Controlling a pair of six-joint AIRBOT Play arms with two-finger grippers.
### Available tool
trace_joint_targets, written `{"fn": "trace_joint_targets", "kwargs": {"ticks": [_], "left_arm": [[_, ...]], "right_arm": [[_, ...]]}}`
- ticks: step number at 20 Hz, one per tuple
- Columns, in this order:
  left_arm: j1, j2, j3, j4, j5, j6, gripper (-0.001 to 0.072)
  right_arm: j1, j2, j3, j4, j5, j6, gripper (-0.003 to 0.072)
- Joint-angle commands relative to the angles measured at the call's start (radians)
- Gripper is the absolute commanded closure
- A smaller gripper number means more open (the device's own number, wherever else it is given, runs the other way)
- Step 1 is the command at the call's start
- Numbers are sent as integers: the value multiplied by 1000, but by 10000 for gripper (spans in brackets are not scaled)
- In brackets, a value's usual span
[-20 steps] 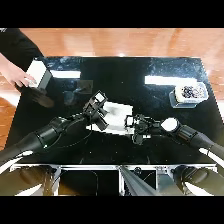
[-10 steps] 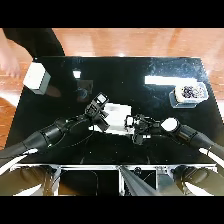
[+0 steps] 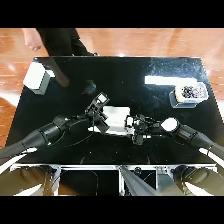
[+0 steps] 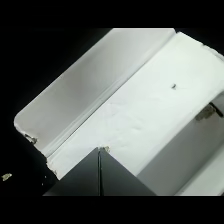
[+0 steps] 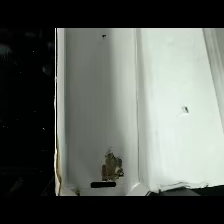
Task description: Fold the box and place the chain.
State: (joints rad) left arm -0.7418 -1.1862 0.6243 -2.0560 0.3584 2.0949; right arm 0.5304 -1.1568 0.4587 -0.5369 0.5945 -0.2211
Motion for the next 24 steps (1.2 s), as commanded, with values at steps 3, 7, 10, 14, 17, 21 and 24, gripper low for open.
{"fn": "trace_joint_targets", "kwargs": {"ticks": [3,7,10,14,17,21,24], "left_arm": [[94,89,61,51,210,-10,690],[201,177,61,51,333,-9,690],[287,224,61,136,487,-5,689],[454,248,61,177,692,-48,543],[453,200,60,198,848,56,73],[400,182,60,177,798,251,74],[365,174,58,101,648,445,75]], "right_arm": [[0,0,0,1,-3,0,134],[0,0,0,1,-3,0,134],[0,0,0,1,-3,0,134],[0,0,0,1,-3,2,134],[0,0,0,2,-3,2,134],[0,0,0,2,-4,2,134],[0,0,0,2,-3,3,133]]}}
